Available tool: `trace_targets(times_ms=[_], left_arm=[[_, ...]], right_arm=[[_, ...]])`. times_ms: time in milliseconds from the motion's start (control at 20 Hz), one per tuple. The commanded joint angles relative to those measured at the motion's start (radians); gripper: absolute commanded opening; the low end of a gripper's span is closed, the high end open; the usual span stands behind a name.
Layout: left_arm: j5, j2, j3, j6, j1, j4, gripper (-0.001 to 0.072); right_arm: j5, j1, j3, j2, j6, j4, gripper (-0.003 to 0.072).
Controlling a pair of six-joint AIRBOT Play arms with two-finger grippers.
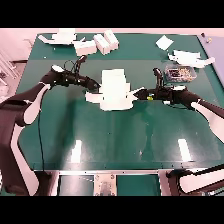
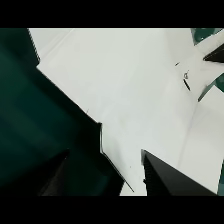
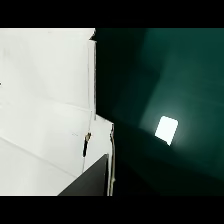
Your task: Fold the box and place the chain.
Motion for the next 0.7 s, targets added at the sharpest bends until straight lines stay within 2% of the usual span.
trace_targets(times_ms=[0, 150, 450, 550, 650], left_arm=[[-0.030, -0.034, 0.030, -0.025, 0.000, -0.048, 0.0526], [-0.028, -0.060, 0.069, -0.025, -0.005, -0.083, 0.0526], [-0.012, -0.093, 0.077, -0.021, -0.054, -0.089, 0.0524], [-0.011, -0.099, 0.078, -0.022, -0.065, -0.090, 0.0414], [-0.004, -0.102, 0.080, -0.021, -0.068, -0.094, 0.0414]], right_arm=[[0.000, 0.000, 0.000, 0.000, 0.000, 0.000, 0.0007], [0.000, 0.000, 0.000, 0.000, 0.000, -0.001, 0.0007], [0.000, 0.000, 0.000, 0.000, 0.000, -0.004, 0.0007], [0.000, 0.000, 0.000, 0.000, 0.000, -0.004, 0.0007], [0.000, 0.000, 0.000, 0.000, 0.000, -0.008, 0.0008]])
